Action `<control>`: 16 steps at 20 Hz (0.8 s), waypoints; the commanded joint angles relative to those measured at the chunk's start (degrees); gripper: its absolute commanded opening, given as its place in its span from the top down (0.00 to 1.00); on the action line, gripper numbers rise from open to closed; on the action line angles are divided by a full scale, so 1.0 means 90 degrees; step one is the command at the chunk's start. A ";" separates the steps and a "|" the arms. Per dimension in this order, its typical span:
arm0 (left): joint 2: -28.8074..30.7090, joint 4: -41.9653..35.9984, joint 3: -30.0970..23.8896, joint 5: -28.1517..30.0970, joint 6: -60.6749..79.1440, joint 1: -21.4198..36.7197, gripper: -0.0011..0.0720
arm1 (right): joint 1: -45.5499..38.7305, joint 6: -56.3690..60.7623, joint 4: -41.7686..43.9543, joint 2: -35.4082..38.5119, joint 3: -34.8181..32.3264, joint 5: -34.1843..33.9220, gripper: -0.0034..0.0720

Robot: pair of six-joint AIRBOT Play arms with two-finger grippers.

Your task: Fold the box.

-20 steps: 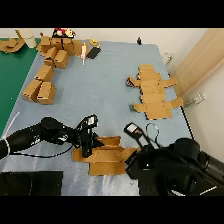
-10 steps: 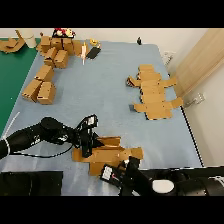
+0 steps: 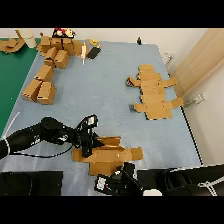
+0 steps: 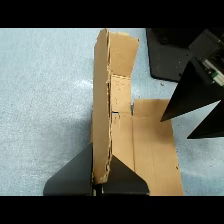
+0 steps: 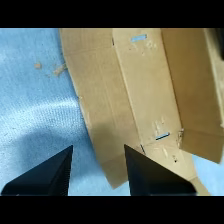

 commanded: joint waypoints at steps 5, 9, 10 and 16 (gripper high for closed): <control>-0.0005 0.0000 -0.0002 0.0000 0.0002 -0.0002 0.97 | -0.0017 0.0034 -0.0294 -0.0359 -0.0002 -0.0340 0.32; -0.0005 0.0000 -0.0002 0.0002 0.0002 -0.0002 0.97 | -0.0131 0.0401 -0.0794 -0.0522 0.0015 -0.0335 0.32; -0.0005 0.0000 -0.0002 0.0002 0.0002 -0.0002 0.97 | -0.0131 0.0440 -0.0889 -0.0508 0.0036 -0.0338 0.32; -0.0005 0.0000 -0.0002 0.0005 0.0005 -0.0002 0.97 | -0.0129 0.0437 -0.1069 -0.0306 0.0267 -0.0559 0.32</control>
